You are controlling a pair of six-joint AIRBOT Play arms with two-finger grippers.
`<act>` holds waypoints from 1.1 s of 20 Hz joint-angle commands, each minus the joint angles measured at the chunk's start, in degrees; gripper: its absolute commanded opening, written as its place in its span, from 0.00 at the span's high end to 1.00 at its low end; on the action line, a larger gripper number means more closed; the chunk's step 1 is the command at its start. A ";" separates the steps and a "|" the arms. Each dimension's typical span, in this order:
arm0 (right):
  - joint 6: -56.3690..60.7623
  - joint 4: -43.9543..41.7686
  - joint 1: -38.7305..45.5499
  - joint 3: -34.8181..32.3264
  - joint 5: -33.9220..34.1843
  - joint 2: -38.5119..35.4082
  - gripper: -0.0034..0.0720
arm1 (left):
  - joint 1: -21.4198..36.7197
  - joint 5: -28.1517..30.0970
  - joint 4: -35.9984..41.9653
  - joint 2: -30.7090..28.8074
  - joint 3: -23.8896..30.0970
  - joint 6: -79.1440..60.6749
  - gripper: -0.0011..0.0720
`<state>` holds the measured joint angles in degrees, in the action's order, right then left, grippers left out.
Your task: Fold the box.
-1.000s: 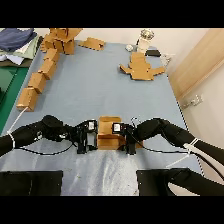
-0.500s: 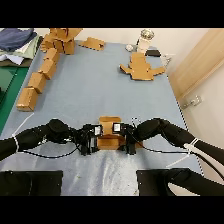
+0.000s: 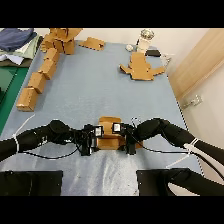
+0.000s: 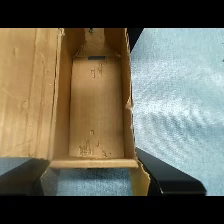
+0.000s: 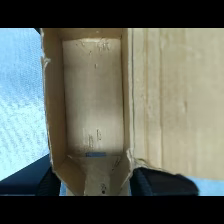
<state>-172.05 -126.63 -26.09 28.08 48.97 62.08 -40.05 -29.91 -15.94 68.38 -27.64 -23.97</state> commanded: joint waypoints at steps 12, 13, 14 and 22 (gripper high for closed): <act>0.07 0.00 0.02 0.00 0.00 -0.02 0.29 | 0.02 0.96 0.09 0.02 -0.04 0.00 0.45; 0.07 0.00 0.02 0.00 0.00 -0.02 0.29 | 0.02 0.96 0.07 0.02 -0.04 0.00 0.45; 0.07 0.00 0.02 0.00 0.00 -0.02 0.29 | 0.02 0.96 0.09 0.00 -0.04 0.00 0.45; 0.07 0.04 0.02 0.00 0.00 -0.02 0.29 | 0.02 0.96 0.09 0.02 -0.04 0.00 0.45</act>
<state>-171.98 -126.63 -26.11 28.08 48.97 62.08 -40.05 -29.02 -15.86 68.36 -27.62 -23.94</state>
